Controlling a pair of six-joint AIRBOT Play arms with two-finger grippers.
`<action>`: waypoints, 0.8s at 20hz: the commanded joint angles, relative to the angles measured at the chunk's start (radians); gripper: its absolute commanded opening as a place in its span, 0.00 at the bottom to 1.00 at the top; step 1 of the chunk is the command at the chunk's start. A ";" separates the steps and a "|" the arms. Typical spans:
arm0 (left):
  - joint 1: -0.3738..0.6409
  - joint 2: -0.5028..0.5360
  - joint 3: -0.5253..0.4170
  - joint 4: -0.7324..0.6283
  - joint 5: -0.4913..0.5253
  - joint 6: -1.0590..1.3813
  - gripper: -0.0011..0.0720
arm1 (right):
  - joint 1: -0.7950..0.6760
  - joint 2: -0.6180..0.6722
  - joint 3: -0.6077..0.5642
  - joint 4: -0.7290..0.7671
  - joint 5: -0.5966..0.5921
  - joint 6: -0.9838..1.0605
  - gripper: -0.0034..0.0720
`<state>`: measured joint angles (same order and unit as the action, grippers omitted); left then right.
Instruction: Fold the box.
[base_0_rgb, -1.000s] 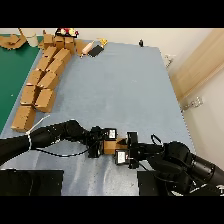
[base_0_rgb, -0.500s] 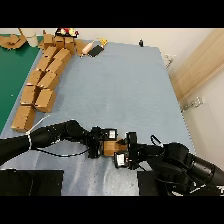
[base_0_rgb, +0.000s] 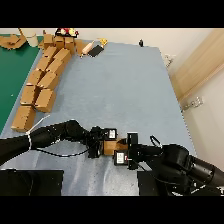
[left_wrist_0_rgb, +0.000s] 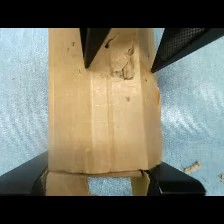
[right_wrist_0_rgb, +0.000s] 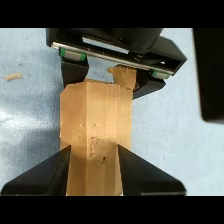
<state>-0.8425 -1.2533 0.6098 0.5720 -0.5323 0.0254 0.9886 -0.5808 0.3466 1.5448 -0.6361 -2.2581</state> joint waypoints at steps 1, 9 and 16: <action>0.001 0.000 0.000 0.000 0.000 0.000 0.71 | 0.054 0.001 -0.008 -0.169 0.003 0.124 0.62; 0.000 0.000 0.000 0.000 0.000 0.000 0.71 | 0.142 0.002 -0.012 -0.320 0.006 0.265 0.49; 0.000 0.000 0.000 0.000 0.000 0.000 0.71 | 0.160 0.016 -0.009 -0.328 0.018 0.264 0.25</action>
<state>-0.8413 -1.2533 0.6098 0.5720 -0.5335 0.0250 1.1343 -0.5735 0.3363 1.2289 -0.6216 -2.0006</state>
